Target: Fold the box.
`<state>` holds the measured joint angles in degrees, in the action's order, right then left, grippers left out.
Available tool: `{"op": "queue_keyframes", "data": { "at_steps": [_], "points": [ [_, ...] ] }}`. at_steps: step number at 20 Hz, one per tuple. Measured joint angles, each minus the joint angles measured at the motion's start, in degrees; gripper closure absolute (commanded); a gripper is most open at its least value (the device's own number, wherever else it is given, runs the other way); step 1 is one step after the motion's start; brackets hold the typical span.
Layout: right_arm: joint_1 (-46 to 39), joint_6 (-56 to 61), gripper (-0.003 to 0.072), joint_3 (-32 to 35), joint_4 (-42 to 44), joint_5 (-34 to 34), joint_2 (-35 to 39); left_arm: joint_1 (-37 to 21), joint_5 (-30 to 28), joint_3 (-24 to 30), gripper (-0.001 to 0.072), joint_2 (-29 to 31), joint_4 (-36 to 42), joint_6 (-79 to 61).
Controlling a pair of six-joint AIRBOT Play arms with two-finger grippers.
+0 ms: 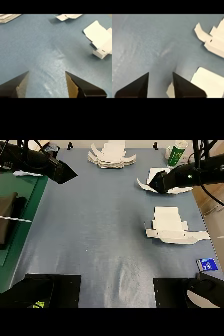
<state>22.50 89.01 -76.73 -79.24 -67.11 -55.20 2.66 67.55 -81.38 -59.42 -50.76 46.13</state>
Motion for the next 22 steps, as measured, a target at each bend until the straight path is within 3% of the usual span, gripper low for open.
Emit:
{"op": "queue_keyframes", "data": {
  "at_steps": [2,5,8,10,16,22],
  "points": [
    [-0.76,7.85,0.0266,-0.02,-2.45,-2.12,-1.53,-0.02,-0.68,0.0,-0.0011,0.0,0.31,-0.07],
    [-6.84,14.58,0.0282,-0.04,-13.09,-11.93,-4.48,0.0,-4.0,0.0,-0.0011,0.0,3.28,-0.33],
    [-19.76,14.49,0.0282,0.09,-23.21,-22.03,-7.76,0.13,-6.43,0.0,-0.0011,0.0,9.84,-0.28],
    [-30.25,13.33,0.0282,1.03,-25.11,-24.74,-9.46,0.17,-7.56,0.0,-0.0011,0.0,14.67,-0.22],
    [-60.98,4.02,0.0278,7.26,-12.46,-21.22,-16.81,0.28,-8.72,0.02,-0.0011,0.0,24.79,0.68],
    [-75.28,-11.02,0.0278,8.22,6.19,-21.22,-29.66,0.24,-8.07,0.02,-0.0011,0.0,26.67,2.91]
  ]
}}
